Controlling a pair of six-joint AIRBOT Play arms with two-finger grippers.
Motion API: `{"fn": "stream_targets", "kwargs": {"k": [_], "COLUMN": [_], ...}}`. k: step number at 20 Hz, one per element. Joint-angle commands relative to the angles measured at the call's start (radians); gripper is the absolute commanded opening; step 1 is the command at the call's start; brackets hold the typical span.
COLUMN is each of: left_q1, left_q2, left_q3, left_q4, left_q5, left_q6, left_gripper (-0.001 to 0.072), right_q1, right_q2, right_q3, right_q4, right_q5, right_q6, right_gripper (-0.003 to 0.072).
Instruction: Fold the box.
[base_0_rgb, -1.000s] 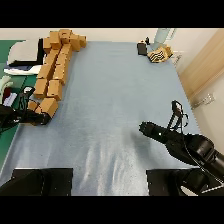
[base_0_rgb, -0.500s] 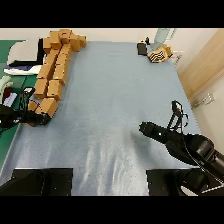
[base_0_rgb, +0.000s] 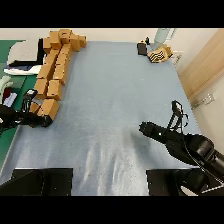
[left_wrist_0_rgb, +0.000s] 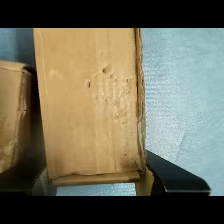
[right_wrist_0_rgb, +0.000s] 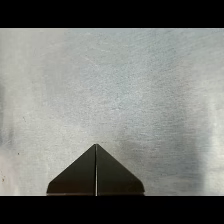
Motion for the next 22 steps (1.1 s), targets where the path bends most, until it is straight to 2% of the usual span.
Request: {"fn": "stream_targets", "kwargs": {"k": [1,3,5,10,13,17,22], "left_q1": [-0.019,-0.021,-0.021,-0.021,-0.021,-0.021,-0.021], "left_q2": [-0.019,-0.019,-0.018,-0.013,-0.008,-0.008,-0.008], "left_q3": [0.000,0.000,0.000,0.011,0.051,0.124,0.220], "left_q4": [0.005,0.008,0.032,0.064,0.135,0.212,0.215], "left_q5": [-0.007,-0.008,-0.008,-0.042,-0.113,-0.267,-0.409], "left_q6": [0.002,0.002,0.001,-0.002,-0.081,-0.167,-0.235], "left_gripper": [0.0604,0.0606,0.0713,0.0713,0.0714,0.0714,0.0714], "right_q1": [0.000,0.000,0.000,0.000,0.000,0.000,0.000], "right_q2": [0.001,0.001,0.001,0.001,0.001,0.001,0.001], "right_q3": [0.001,0.001,0.001,0.001,0.001,0.001,0.001], "right_q4": [0.000,0.000,0.000,0.000,0.000,0.000,0.001], "right_q5": [0.000,0.000,0.000,0.000,0.001,0.000,0.000], "right_q6": [0.000,0.000,0.000,0.000,-0.001,-0.004,-0.023], "right_gripper": [0.0001,0.0002,0.0002,0.0002,0.0002,0.0002,0.0002]}}
